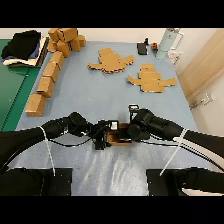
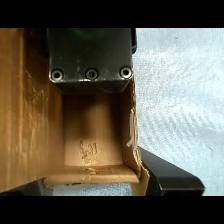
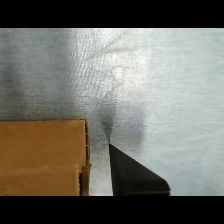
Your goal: Fold the box.
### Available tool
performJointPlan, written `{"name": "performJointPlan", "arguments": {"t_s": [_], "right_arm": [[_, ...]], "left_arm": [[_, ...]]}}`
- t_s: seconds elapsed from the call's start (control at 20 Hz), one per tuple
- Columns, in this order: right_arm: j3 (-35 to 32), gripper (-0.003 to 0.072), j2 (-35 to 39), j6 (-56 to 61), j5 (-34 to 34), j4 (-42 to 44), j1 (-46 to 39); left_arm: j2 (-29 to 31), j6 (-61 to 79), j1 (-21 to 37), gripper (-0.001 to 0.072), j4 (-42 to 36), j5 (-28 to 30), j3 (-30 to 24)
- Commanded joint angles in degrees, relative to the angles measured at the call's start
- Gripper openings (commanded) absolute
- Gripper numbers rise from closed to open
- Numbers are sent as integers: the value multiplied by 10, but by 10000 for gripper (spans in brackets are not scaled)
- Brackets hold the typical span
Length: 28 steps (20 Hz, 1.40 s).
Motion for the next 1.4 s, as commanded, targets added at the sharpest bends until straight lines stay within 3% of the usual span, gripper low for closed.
{"name": "performJointPlan", "arguments": {"t_s": [0.0, 0.3, 0.35, 0.5, 0.6, 1.35], "right_arm": [[13, 360, 1, 0, 5, 3, 1], [22, 358, 1, 0, -24, 6, 1], [22, 326, 1, 0, -38, 5, 1], [22, 103, 1, 1, -65, -3, 1], [22, 11, 1, 1, -68, -5, 1], [22, 6, 0, 1, -66, -15, 1]], "left_arm": [[0, 0, 0, 615, 0, 0, 0], [0, 0, 0, 616, 0, 0, 0], [0, 0, 0, 615, 0, 0, 0], [0, 0, 0, 615, 0, 0, 0], [0, 0, 0, 615, 0, 0, 0], [0, 1, 0, 615, -9, 1, 1]]}}
